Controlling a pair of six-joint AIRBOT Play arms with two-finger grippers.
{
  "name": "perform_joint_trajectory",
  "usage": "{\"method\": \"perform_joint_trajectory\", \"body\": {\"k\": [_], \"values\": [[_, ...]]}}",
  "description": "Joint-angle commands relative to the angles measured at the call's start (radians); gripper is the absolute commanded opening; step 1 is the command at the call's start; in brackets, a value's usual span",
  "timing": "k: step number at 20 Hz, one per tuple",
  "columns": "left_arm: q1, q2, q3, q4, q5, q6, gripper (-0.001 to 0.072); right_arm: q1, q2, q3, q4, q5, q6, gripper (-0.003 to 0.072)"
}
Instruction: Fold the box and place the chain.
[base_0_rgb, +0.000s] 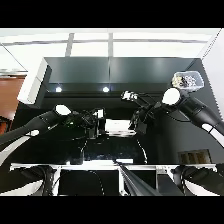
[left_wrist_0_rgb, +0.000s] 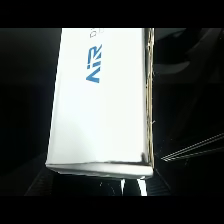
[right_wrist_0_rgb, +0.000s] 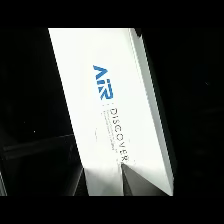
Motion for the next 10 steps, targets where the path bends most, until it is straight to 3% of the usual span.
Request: {"method": "perform_joint_trajectory", "body": {"k": [1,10], "values": [[0.0,0.0,0.0,0.0,0.002,0.0,0.0349,0.001,0.0,-0.015,-0.001,-0.043,0.013,0.0276],[0.0,0.0,0.0,0.0,0.002,0.0,0.035,0.001,0.0,-0.021,-0.002,-0.051,0.014,0.0276]]}}
